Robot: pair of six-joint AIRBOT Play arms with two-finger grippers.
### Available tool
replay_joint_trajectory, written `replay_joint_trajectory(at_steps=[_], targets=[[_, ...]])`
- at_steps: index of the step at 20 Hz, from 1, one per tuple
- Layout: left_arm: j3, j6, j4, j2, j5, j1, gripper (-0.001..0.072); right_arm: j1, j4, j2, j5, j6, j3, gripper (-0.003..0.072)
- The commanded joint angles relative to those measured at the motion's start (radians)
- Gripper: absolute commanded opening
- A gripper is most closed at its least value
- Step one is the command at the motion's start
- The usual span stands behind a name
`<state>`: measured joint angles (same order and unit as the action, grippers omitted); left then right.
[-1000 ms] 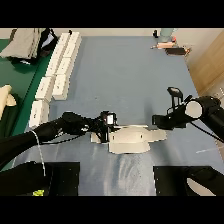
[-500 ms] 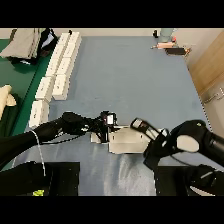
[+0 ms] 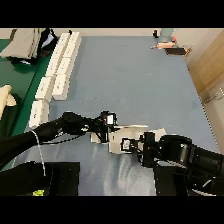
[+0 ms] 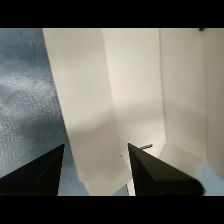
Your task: Fold the box.
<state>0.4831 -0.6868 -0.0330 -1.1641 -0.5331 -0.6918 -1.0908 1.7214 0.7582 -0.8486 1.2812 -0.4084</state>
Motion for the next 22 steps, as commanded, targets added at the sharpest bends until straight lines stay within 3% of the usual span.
replay_joint_trajectory(at_steps=[1, 11, 15, 22], targets=[[0.000, 0.000, 0.000, 0.000, 0.001, 0.000, 0.0014, -0.008, 0.108, 0.015, 0.047, 0.091, 0.006, 0.0596], [0.000, 0.000, 0.003, 0.000, 0.000, 0.000, 0.0014, -0.008, 0.146, -0.076, -0.124, 0.362, -0.051, 0.0597], [0.000, 0.000, 0.003, 0.000, 0.000, 0.000, 0.0014, -0.008, 0.241, -0.086, -0.138, 0.442, -0.051, 0.0597], [0.000, 0.000, 0.003, 0.000, 0.000, 0.000, 0.0014, 0.001, 0.269, -0.085, -0.139, 0.462, -0.051, 0.0598]])
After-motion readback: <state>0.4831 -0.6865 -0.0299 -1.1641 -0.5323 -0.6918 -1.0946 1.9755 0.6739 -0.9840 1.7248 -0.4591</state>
